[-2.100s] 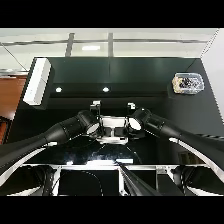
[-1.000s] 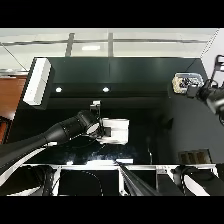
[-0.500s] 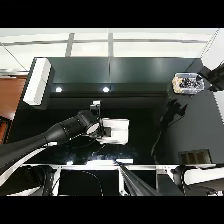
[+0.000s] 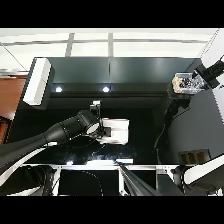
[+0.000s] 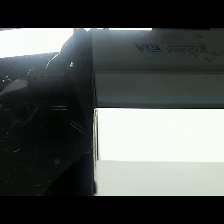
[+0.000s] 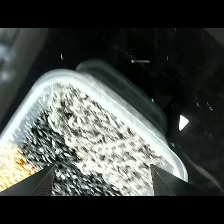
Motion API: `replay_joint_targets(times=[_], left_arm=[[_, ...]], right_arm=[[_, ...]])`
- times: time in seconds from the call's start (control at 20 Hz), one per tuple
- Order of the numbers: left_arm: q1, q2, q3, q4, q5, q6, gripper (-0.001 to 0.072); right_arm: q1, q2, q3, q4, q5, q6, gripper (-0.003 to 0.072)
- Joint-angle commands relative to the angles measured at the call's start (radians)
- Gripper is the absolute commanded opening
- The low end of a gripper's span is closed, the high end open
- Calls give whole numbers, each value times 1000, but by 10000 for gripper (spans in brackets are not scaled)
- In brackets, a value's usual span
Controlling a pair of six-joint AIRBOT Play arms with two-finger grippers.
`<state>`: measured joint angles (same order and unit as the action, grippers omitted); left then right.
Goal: Fold the box and place the chain.
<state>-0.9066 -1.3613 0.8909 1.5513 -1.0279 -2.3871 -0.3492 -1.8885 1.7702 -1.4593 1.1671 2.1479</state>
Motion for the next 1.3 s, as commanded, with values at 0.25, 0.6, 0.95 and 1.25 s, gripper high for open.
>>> replay_joint_targets(times=[0.25,0.6,0.95,1.25], left_arm=[[0,0,0,0,2,0,27],[0,0,0,0,2,0,27],[0,0,0,0,2,0,27],[0,0,0,0,3,0,27]], right_arm=[[1,-65,8,23,-71,25,617],[0,-60,24,30,-27,-89,23],[-10,177,24,97,24,-496,5],[-23,467,24,304,2,-640,5]])
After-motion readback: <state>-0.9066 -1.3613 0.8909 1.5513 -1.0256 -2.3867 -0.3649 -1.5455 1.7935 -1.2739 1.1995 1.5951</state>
